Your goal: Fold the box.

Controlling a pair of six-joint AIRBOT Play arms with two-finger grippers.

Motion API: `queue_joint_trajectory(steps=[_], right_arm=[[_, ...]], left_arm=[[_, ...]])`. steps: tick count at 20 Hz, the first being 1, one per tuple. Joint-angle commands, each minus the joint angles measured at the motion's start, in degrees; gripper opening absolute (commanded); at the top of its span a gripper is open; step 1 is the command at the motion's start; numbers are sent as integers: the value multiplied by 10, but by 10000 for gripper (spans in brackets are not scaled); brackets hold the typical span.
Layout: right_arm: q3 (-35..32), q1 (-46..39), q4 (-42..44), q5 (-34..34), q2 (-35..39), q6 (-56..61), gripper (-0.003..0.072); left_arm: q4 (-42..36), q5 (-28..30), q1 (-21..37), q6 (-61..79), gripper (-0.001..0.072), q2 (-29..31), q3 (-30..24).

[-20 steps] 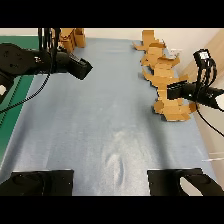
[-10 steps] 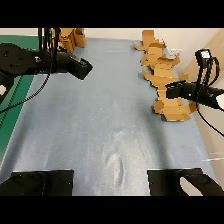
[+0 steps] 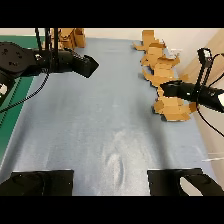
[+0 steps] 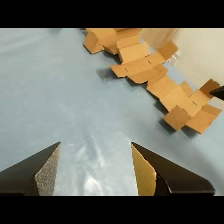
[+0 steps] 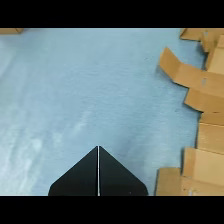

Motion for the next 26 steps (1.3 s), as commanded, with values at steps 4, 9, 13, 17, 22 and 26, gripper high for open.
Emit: queue_joint_trajectory(steps=[4, 9, 13, 17, 22, 26], right_arm=[[1, 0, 52, 36, 0, 0, 10], [1, 0, 49, 33, 0, 0, 9], [1, 0, 47, 33, 0, 0, 9], [7, -7, 30, 62, 0, 85, 24], [158, -173, -168, 350, -19, 241, 519], [267, -319, -224, 408, -44, 223, 517]], left_arm=[[-21, -22, 0, 0, 701, -1, 1], [-21, -28, 0, 0, 701, -1, 1], [-21, -28, 0, 0, 701, -1, 1], [-21, -27, 0, 0, 701, -1, 1], [-21, -33, 0, 0, 701, -1, 1], [-36, -35, 0, -18, 700, -1, 1]])
